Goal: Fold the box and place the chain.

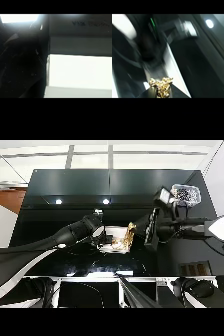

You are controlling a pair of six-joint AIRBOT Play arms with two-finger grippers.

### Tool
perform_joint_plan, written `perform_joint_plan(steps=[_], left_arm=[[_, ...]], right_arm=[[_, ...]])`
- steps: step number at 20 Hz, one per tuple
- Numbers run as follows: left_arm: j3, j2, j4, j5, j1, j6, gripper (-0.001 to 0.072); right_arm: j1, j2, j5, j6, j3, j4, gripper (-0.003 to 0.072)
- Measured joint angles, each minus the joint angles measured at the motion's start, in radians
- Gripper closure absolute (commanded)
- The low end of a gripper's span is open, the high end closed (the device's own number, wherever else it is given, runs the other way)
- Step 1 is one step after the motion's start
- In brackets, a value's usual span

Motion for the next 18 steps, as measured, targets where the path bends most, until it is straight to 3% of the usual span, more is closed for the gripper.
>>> perform_joint_plan(steps=[7, 17, 18], left_arm=[[0.000, 0.000, 0.000, 0.000, 0.000, 0.000, 0.0677], [0.000, 0.000, 0.001, -0.001, 0.000, 0.000, 0.0677], [0.000, 0.000, 0.001, -0.001, 0.000, 0.000, 0.0677]], right_arm=[[0.000, 0.006, -0.042, 0.016, 0.035, 0.226, 0.0646], [0.019, -0.109, -0.035, 0.058, -0.052, 0.077, 0.0642], [0.031, -0.134, -0.041, 0.059, -0.062, 0.074, 0.0463]])
